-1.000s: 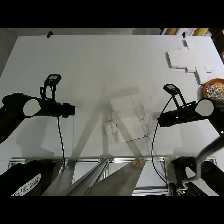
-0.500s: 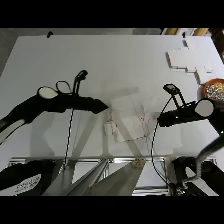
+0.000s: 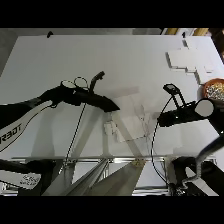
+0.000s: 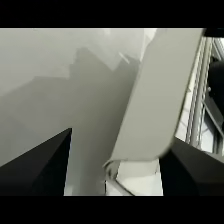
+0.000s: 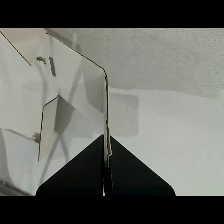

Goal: Fold the box and place the chain.

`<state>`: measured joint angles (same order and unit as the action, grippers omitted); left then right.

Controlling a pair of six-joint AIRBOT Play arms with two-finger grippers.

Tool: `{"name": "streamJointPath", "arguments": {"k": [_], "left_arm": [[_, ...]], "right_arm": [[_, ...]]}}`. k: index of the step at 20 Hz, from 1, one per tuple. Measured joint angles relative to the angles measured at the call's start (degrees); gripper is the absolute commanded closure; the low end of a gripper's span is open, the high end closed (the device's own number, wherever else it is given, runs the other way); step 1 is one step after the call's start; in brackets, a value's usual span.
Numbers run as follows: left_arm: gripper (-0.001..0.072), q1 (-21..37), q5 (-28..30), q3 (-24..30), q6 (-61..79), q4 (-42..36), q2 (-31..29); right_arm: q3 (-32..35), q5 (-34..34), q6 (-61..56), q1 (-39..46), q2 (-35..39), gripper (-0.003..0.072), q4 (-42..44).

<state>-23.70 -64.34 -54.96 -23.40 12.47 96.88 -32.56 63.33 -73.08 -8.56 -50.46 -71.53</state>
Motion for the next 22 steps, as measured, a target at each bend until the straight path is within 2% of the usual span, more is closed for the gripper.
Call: {"name": "streamJointPath", "arguments": {"k": [2,3,4,5,6,7,8,9,12,15,18,22], "left_arm": [[0.0158,-1.51,-0.39,-0.46,2.69,-0.11,0.72],[0.0216,-2.19,-0.46,-0.57,3.93,-0.17,0.94],[0.0326,-2.73,-0.5,-0.68,4.9,-0.24,1.09],[0.039,-3.15,-0.52,-0.74,5.77,-0.22,1.2],[0.0494,-3.43,-0.52,-0.79,6.47,-0.15,1.29],[0.0667,-3.63,-0.5,-0.83,7.13,-0.11,1.33],[0.0706,-3.76,-0.48,-0.87,7.96,-0.09,1.38],[0.0706,-3.87,-0.35,-0.9,9.2,-0.07,1.44],[0.0707,-4.13,0.48,-0.94,15.06,0.04,0.96],[0.0707,-4.98,2.58,-0.96,23.56,1.57,-1.57],[0.0709,-6.43,5.01,-0.96,27.34,7.02,-5.84],[0.071,-8.92,4.63,-0.5,21.38,18.43,-11.69]], "right_arm": [[0.0,-0.28,0.02,0.0,0.0,0.0665,0.0],[0.0,-0.44,0.02,0.0,0.0,0.0665,0.0],[0.0,-0.61,0.02,0.0,0.0,0.0665,0.0],[0.0,-0.66,0.02,0.0,0.0,0.0665,0.0],[-0.02,-0.68,0.02,0.0,0.0,0.0665,0.0],[0.0,-0.7,0.02,0.0,0.0,0.0665,0.0],[0.0,-0.7,0.02,0.0,0.0,0.0661,-0.02],[0.0,-0.76,0.04,0.0,0.0,0.0617,0.0],[-0.07,-0.59,0.04,0.0,0.09,0.0364,0.11],[-1.11,0.61,0.35,0.0,1.05,0.0345,0.28],[-4.28,3.67,1.51,0.0,3.8,0.0345,-0.17],[-8.44,8.26,3.58,0.0,10.58,0.0347,-3.21]]}}
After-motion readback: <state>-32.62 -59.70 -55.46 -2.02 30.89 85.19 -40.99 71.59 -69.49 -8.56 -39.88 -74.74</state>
